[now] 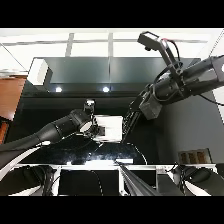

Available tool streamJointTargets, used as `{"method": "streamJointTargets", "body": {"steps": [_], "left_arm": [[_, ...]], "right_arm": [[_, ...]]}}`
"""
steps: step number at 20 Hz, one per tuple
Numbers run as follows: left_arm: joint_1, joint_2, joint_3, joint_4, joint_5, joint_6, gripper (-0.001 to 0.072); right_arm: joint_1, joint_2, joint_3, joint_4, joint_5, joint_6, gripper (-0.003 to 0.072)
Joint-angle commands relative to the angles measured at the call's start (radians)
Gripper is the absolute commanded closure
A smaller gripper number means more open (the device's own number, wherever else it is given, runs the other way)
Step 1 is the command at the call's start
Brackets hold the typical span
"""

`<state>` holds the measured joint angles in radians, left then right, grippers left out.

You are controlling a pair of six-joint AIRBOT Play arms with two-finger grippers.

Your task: Fold the box and place the chain.

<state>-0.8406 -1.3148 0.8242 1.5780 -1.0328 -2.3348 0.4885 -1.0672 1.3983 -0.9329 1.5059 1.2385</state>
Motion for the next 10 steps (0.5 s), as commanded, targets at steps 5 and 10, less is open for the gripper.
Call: {"method": "streamJointTargets", "body": {"steps": [5, 10], "left_arm": [[-0.001, 0.0, 0.001, 0.0, -0.001, 0.0, 0.068], [-0.001, 0.0, 0.001, -0.001, -0.001, 0.0, 0.068]], "right_arm": [[0.013, 0.0, -0.009, 0.267, -0.133, -0.06, 0.0665], [0.013, 0.0, -0.009, 0.299, -0.206, -0.08, 0.0665]]}}
